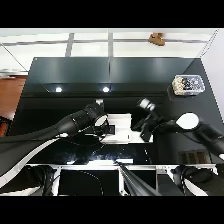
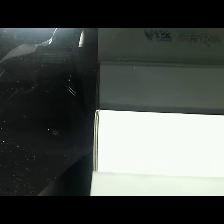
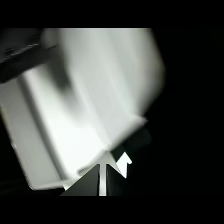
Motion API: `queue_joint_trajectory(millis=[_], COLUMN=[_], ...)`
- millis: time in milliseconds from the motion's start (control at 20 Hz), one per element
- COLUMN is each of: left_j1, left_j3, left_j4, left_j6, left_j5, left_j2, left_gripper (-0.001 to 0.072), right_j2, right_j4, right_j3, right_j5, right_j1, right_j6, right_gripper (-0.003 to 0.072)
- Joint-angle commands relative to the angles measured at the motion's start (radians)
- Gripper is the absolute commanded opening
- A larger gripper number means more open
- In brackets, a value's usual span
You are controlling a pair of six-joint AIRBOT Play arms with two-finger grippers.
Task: Fold the box and place the chain.
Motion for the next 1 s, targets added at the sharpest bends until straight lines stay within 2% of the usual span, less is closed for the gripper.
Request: queue_joint_trajectory(millis=[0,100,200,300,450,600,950], left_j1=[0.000,0.000,0.000,0.000,0.000,0.000,0.000], left_j3=[0.000,0.000,0.000,0.000,0.000,0.000,0.000], left_j4=[0.000,0.000,0.000,0.000,0.000,0.000,0.000], left_j6=[0.000,0.000,0.000,0.000,0.000,0.000,0.000], left_j5=[0.000,0.000,0.000,-0.001,-0.001,-0.001,-0.001], left_j2=[0.000,0.000,0.000,0.000,0.000,0.000,0.000], left_gripper=[0.0030,0.0030,0.0030,0.0030,0.0030,0.0030,0.0030], right_j2=[0.097,0.092,0.064,-0.002,-0.141,-0.238,-0.352], right_j4=[-0.239,-0.313,-0.246,-0.169,-0.141,-0.115,0.111], right_j3=[0.035,0.023,-0.012,-0.047,-0.058,-0.059,-0.058], right_j5=[0.216,0.306,0.326,0.357,0.428,0.470,0.395], right_j1=[-0.287,-0.508,-0.673,-0.729,-0.696,-0.602,-0.386], right_j6=[0.538,0.712,0.774,0.773,0.747,0.716,0.574], right_gripper=[0.0049,0.0048,0.0041,0.0042,0.0042,0.0042,0.0043])
